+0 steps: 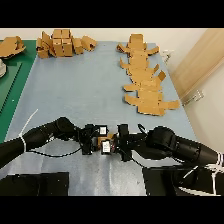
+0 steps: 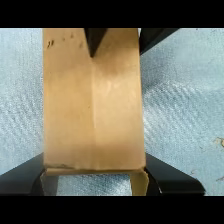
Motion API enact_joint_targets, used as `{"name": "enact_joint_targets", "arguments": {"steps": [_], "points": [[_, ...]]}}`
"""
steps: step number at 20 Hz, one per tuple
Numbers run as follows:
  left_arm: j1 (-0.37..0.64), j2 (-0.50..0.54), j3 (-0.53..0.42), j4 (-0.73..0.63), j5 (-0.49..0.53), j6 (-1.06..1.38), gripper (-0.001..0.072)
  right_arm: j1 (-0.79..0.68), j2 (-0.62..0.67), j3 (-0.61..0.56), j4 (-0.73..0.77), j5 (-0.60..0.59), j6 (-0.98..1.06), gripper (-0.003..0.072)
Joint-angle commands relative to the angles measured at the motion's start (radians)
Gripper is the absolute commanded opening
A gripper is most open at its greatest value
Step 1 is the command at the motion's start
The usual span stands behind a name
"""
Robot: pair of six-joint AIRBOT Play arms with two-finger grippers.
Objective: Fold the box.
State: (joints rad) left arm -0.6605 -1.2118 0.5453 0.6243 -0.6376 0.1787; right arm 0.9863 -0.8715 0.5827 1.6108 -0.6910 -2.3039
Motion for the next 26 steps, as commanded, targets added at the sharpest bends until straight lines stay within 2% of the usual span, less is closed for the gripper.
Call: {"name": "enact_joint_targets", "arguments": {"steps": [1, 4, 5, 6, 10, 13, 15, 16, 17, 18, 20, 21, 22, 24, 25, 26], "points": [[0.0, 0.0, 0.001, 0.0, 0.0, 0.0, 0.0513, 0.001, -0.019, 0.0, 0.037, -0.031, 0.0, 0.0216], [0.0, 0.0, 0.001, 0.0, 0.0, 0.0, 0.0512, 0.001, -0.019, 0.0, 0.09, -0.03, 0.0, 0.0245], [0.0, 0.0, 0.001, 0.0, 0.0, 0.0, 0.0512, 0.0, -0.019, 0.0, 0.092, -0.029, 0.0, 0.0303], [0.0, 0.0, 0.001, 0.0, 0.0, 0.0, 0.0512, 0.0, -0.019, 0.0, 0.092, -0.03, 0.001, 0.0321], [0.0, 0.0, 0.001, 0.0, 0.0, 0.0, 0.0512, 0.0, 0.024, 0.007, 0.09, -0.033, 0.052, 0.0322], [0.0, 0.0, 0.001, 0.0, 0.0, 0.0, 0.0512, 0.0, 0.138, 0.027, 0.05, -0.092, 0.247, 0.0321], [0.0, 0.0, 0.001, 0.0, 0.0, 0.0, 0.0512, -0.003, 0.219, 0.027, 0.05, -0.216, 0.531, 0.0271], [0.0, 0.0, 0.001, 0.0, 0.0, 0.0, 0.0513, -0.003, 0.247, 0.026, 0.053, -0.299, 0.708, 0.0193], [0.0, 0.0, 0.001, 0.0, 0.0, 0.0, 0.0512, -0.002, 0.27, 0.01, 0.074, -0.347, 0.861, 0.0024], [0.0, 0.0, 0.001, 0.0, 0.0, 0.0, 0.0512, -0.002, 0.289, -0.022, 0.121, -0.336, 0.994, 0.0002], [0.0, 0.0, 0.001, 0.0, 0.0, 0.0, 0.0513, -0.002, 0.348, -0.124, 0.222, -0.203, 1.19, 0.0], [0.0, 0.0, 0.001, 0.0, 0.0, 0.0, 0.0512, -0.002, 0.378, -0.194, 0.273, -0.06, 1.288, -0.0001], [0.0, 0.0, 0.001, 0.0, 0.0, 0.0, 0.0513, -0.002, 0.399, -0.271, 0.334, 0.135, 1.375, -0.0001], [0.0, 0.0, 0.001, 0.0, 0.0, 0.0, 0.0513, -0.001, 0.404, -0.404, 0.516, 0.55, 1.423, -0.0001], [0.0, 0.0, 0.001, 0.0, 0.0, 0.0, 0.0512, 0.003, 0.393, -0.444, 0.57, 0.705, 1.431, -0.0001], [0.0, 0.0, 0.001, 0.0, 0.0, 0.0, 0.0513, 0.008, 0.374, -0.463, 0.566, 0.811, 1.489, -0.0001]]}}
